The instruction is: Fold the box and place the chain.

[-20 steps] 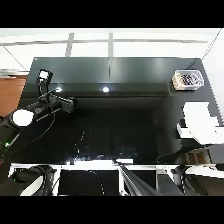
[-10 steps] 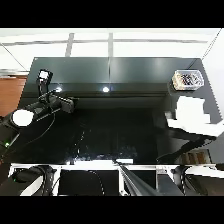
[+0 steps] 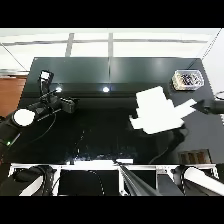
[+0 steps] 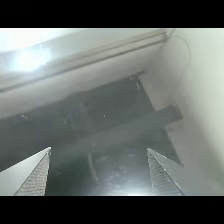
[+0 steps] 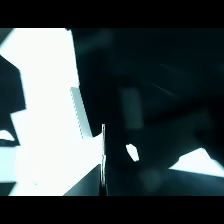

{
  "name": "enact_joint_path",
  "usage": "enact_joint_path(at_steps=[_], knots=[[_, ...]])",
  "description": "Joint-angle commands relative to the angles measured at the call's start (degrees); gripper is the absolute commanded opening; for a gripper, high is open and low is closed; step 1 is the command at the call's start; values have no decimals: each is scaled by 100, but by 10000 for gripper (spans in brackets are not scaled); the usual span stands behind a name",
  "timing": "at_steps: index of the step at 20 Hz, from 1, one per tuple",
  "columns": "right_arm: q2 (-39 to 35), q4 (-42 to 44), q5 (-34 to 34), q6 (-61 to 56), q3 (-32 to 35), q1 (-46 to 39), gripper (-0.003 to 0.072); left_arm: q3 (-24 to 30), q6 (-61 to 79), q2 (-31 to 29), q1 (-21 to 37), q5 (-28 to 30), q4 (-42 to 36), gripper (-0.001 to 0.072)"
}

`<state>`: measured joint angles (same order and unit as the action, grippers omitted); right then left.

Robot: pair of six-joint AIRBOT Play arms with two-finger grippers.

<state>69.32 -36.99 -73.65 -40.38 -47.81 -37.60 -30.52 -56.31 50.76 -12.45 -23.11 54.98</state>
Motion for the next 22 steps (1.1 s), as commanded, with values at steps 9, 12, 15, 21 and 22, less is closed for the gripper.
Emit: enact_joint_path(at_steps=[9,12,15,21,22], knots=[[-2625,3707,4826,1102,3521,5047,16,-1123,221,2210,487,-2697,-2310,703],[-2625,3718,5233,1102,3521,5560,17,-1523,1156,3314,1040,-4144,-3534,703],[-2625,3720,5147,1082,3521,5641,17,-1952,1445,4030,964,-4907,-3204,703],[-2625,3696,5134,1084,3521,5641,17,-2874,2297,5021,387,-5862,-2953,678],[-2625,3696,5123,1084,3521,5641,16,-3056,2315,5136,313,-6118,-2837,619]])
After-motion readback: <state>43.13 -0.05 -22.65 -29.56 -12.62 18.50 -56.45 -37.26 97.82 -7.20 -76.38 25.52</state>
